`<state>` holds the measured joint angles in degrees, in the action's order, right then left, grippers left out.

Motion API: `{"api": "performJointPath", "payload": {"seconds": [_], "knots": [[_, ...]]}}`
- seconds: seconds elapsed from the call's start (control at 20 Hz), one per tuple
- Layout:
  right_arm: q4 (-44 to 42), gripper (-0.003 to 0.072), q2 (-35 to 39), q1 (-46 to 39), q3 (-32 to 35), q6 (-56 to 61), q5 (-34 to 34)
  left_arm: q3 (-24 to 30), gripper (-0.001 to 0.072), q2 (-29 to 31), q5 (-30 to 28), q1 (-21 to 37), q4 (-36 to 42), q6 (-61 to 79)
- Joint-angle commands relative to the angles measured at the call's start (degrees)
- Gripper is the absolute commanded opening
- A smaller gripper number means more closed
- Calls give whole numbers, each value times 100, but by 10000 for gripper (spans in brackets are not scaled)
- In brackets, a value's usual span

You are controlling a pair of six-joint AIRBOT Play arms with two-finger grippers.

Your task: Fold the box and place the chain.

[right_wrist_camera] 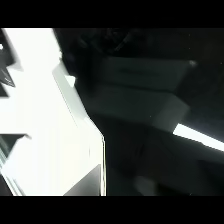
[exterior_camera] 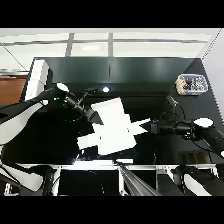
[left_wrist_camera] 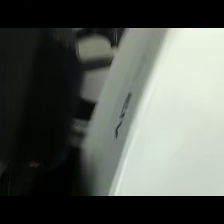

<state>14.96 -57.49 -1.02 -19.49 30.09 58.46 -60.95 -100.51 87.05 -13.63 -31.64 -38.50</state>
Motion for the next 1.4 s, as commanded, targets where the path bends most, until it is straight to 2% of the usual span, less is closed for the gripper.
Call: {"api": "performJointPath", "payload": {"seconds": [0.0,0.1,0.15,0.2,0.25,0.35,0.45,0.55,0.6,0.7,0.8,0.95,1.35], "knots": [[9,15,0,17,2,11,-81,-280,41,-157,317,-87,-330,509],[26,15,2,-4,-13,11,-129,-374,25,-157,315,-87,-332,588],[48,82,2,-70,-52,11,-129,-407,24,-144,308,-87,-337,599],[68,398,2,-173,-133,15,-101,-420,23,-98,258,-87,-354,599],[142,632,2,-299,-273,13,17,-417,23,-11,170,-90,-387,597],[664,645,2,-531,-800,9,557,-411,22,282,7,-103,-409,597],[1469,644,2,-564,-1456,9,1152,-275,22,778,-439,-216,-369,811],[1899,644,2,-442,-1860,-170,1526,83,22,1379,-1469,-509,-374,1460],[1963,644,2,-332,-1915,-350,1512,260,23,1617,-2135,-704,-516,2052],[2264,643,2,-4,-1908,-651,1161,334,24,1757,-2826,-1043,-957,3134],[2708,643,2,428,-1897,-693,820,334,25,1681,-3027,-1270,-1187,3383],[3296,643,0,1029,-1768,-811,505,343,24,1482,-2935,-1515,-1727,3386],[3440,642,-2,2111,-1010,-1370,-221,348,24,1338,-2979,-1606,-1779,3377]]}}
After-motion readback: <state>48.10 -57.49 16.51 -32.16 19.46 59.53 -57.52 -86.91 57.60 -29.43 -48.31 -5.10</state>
